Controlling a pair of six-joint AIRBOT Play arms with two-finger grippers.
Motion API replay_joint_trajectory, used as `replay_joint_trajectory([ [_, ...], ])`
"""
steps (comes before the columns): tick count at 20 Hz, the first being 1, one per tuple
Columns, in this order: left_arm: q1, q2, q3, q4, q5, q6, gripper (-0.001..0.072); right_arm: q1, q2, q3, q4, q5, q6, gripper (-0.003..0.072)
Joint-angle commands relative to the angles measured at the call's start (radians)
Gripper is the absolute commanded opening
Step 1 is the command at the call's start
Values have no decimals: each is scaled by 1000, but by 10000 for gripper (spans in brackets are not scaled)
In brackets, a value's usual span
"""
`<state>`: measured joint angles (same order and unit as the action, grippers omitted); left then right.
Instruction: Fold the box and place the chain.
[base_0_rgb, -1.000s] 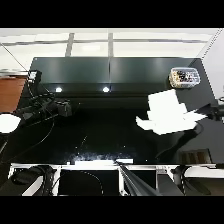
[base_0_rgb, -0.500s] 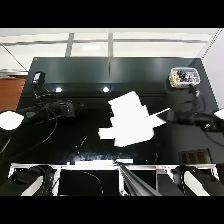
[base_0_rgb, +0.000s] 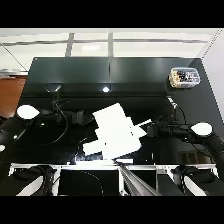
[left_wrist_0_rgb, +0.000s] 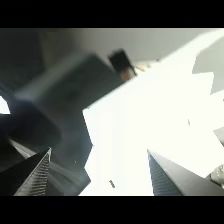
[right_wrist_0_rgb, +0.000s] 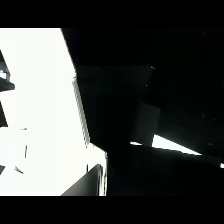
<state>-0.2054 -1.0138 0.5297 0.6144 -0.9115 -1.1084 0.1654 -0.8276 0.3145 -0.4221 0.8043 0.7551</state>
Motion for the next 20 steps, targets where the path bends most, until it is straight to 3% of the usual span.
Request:
replay_joint_trajectory([
  [1, 2, -133, -34, -198, -146, 179, 701, 32, 4, -8, 7, -38, -8, 43],
  [10, -5, -330, -53, -418, -117, 452, 701, 32, 4, -8, 6, -19, -8, 43],
  [12, -5, -347, -52, -416, -117, 455, 701, 32, 4, -8, 7, -19, -8, 43],
  [15, -13, -372, -50, -424, -195, 552, 701, 32, 4, -7, 6, -20, -8, 43],
  [20, -109, -421, 0, -412, -202, 608, 696, 32, 4, -7, 6, -19, -8, 44],
])
